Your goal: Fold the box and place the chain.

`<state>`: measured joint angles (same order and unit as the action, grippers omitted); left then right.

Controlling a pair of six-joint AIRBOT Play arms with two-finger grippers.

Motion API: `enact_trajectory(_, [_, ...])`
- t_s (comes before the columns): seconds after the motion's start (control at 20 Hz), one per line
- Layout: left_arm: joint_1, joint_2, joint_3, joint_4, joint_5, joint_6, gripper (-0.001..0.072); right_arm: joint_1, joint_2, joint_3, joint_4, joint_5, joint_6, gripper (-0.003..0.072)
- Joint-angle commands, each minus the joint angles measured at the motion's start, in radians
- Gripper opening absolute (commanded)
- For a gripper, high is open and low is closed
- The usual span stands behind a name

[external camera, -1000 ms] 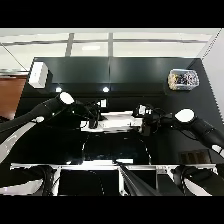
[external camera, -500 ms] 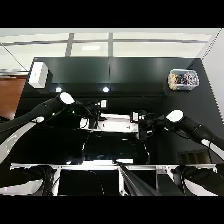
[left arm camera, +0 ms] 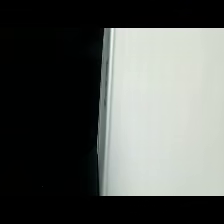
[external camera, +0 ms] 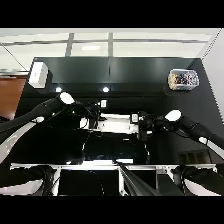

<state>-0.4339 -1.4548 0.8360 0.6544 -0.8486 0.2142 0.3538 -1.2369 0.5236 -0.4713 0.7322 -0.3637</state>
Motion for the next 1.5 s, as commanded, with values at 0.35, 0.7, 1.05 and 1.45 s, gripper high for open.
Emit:
enact_trajectory(0.35, [0.000, 0.000, 0.000, -0.001, -0.002, -0.001, 0.0027, -0.005, -0.017, 0.015, 0.021, 0.008, 0.025, 0.0701])
enact_trajectory(0.7, [0.000, 0.000, 0.000, -0.001, -0.014, -0.001, 0.0027, 0.031, -0.029, 0.025, -0.023, -0.045, 0.090, 0.0701])
enact_trajectory(1.05, [0.000, 0.000, 0.000, -0.001, -0.024, -0.001, 0.0027, 0.037, -0.029, 0.026, -0.035, -0.045, 0.095, 0.0702])
enact_trajectory(1.45, [0.000, 0.000, 0.000, -0.001, -0.024, -0.001, 0.0027, 0.037, -0.031, 0.027, -0.035, -0.045, 0.095, 0.0701])
